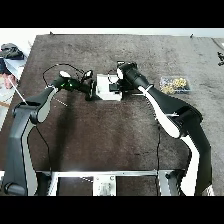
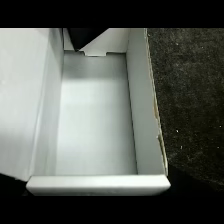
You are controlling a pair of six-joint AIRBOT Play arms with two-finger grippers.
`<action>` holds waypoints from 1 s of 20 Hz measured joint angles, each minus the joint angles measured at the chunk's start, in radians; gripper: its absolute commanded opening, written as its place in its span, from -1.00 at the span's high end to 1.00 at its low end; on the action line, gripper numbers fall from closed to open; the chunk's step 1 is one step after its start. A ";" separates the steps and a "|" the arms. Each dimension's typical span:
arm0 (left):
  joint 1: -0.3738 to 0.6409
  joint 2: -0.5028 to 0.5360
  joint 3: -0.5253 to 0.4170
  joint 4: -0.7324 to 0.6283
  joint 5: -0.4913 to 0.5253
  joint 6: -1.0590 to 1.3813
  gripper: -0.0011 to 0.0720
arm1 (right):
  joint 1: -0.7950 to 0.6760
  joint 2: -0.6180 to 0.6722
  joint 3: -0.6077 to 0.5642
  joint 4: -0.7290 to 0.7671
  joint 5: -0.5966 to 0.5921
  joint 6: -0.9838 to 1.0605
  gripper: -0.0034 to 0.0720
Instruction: Fold the box and place the chain.
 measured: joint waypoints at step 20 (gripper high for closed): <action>0.000 0.000 0.000 0.000 0.000 0.000 0.21 | 0.001 0.044 -0.001 -0.025 0.038 -0.024 -0.64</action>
